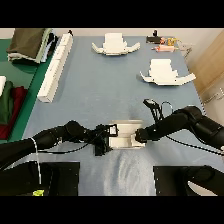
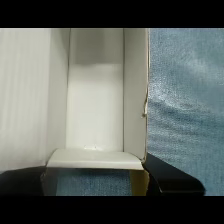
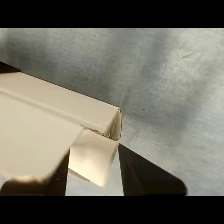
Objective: Fold the box.
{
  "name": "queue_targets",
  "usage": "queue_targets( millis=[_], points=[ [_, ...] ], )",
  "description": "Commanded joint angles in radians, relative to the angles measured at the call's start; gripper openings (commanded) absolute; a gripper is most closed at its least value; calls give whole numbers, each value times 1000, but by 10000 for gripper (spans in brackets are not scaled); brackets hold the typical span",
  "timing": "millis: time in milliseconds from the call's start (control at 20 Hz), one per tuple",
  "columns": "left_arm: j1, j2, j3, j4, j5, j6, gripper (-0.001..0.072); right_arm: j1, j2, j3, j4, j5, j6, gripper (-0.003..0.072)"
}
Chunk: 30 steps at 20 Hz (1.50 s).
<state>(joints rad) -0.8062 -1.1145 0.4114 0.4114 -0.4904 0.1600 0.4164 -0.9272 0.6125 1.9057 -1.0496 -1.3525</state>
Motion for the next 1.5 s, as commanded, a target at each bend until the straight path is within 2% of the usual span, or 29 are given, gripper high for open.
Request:
queue_targets(
  millis=[0, 200, 800, 850, 900, 950, 1000, 1100, 1200, 1400, 1450],
  points=[
    [0, 0, 0, 0, 0, 0, 540, 130, -72, 56, -196, -1, 233, 450],
    [0, 0, 0, 0, 0, 0, 540, 271, -165, 135, -406, -100, 494, 449],
    [0, 0, 0, 0, 0, 0, 540, 303, -283, 155, -363, -88, 587, 447],
    [0, 0, 0, 0, 0, 0, 540, 303, -290, 155, -364, -87, 595, 426],
    [0, 0, 0, 0, 0, 0, 540, 303, -294, 155, -364, -87, 603, 355],
    [0, 0, 0, 0, 0, 0, 540, 303, -296, 155, -366, -84, 616, 340],
    [0, 0, 0, 0, 0, 0, 540, 302, -296, 155, -366, -82, 621, 276],
    [0, 0, 0, 0, 0, 0, 540, 302, -296, 155, -369, -83, 622, 95],
    [0, 0, 0, 0, 0, 0, 540, 302, -296, 155, -370, -84, 622, 3],
    [0, 0, 0, 0, 0, 0, 540, 303, -296, 155, -369, -84, 619, 8],
    [0, 0, 0, 0, 0, 0, 540, 302, -294, 155, -364, -85, 618, 153]
  ],
)
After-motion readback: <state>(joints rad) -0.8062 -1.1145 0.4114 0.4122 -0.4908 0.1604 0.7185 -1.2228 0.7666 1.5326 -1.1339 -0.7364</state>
